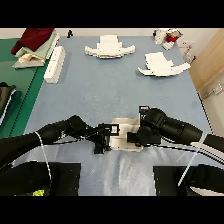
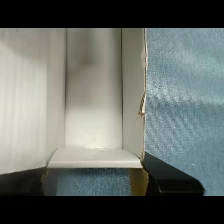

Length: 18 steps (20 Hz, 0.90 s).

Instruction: Fold the box.

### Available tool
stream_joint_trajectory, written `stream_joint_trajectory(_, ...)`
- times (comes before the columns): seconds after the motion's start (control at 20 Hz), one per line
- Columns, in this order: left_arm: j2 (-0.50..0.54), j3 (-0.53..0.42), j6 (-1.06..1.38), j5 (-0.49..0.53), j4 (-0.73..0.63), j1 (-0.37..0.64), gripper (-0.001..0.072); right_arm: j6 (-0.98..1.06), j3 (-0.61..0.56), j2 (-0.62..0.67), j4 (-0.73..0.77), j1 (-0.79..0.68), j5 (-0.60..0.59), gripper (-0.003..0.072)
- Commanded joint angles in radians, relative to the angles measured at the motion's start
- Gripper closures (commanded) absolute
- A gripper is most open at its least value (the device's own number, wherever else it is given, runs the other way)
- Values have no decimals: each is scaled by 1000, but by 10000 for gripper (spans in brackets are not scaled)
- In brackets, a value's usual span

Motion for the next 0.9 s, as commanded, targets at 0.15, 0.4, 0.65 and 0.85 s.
stream_joint_trajectory(0.15, 0, 0, 0, 0, 0, 0, 312, -20, 24, 24, 24, 1, -37, 201)
stream_joint_trajectory(0.4, 0, 0, 0, 0, 0, 0, 312, -53, 123, 167, -27, -2, -166, 203)
stream_joint_trajectory(0.65, 0, 0, 0, 0, 0, 0, 312, -169, 97, 258, -175, -193, -314, 647)
stream_joint_trajectory(0.85, 0, 0, 0, 0, 0, 0, 312, -475, 17, 162, 54, -510, -93, 685)
